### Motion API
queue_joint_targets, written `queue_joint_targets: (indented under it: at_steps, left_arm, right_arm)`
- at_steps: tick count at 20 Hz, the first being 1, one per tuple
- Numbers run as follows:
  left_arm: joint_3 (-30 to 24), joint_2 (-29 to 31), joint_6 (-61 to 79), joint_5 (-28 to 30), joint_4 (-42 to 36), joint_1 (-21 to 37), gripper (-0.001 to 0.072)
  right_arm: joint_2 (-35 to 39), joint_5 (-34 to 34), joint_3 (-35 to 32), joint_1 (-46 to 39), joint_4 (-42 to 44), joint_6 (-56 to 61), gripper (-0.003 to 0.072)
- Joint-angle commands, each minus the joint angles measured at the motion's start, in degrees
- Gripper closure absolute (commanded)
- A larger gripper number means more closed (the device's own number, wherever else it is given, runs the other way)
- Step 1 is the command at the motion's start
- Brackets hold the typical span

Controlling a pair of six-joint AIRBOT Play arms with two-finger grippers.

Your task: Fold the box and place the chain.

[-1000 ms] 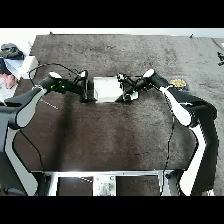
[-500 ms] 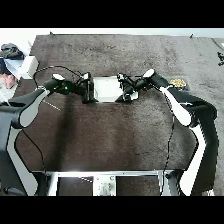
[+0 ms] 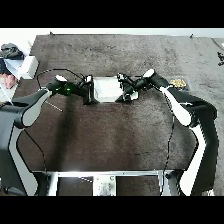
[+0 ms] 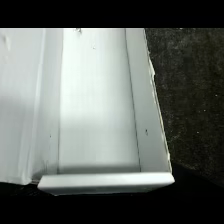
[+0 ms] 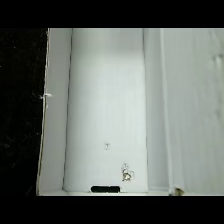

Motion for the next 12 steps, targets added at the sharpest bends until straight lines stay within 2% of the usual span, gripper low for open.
queue_joint_targets:
  at_steps: [1, 12]
  left_arm:
    - [0.07, -0.11, 0.44, 0.0, -0.09, -0.04, -0.0011]
    - [0.07, -0.09, 0.85, -1.18, -2.16, -0.04, -0.0011]
  right_arm:
    - [-0.02, 0.0, 0.0, 0.02, 0.0, 0.07, 0.0308]
    - [-0.02, 0.0, 0.0, 0.02, 0.0, 0.07, 0.0308]
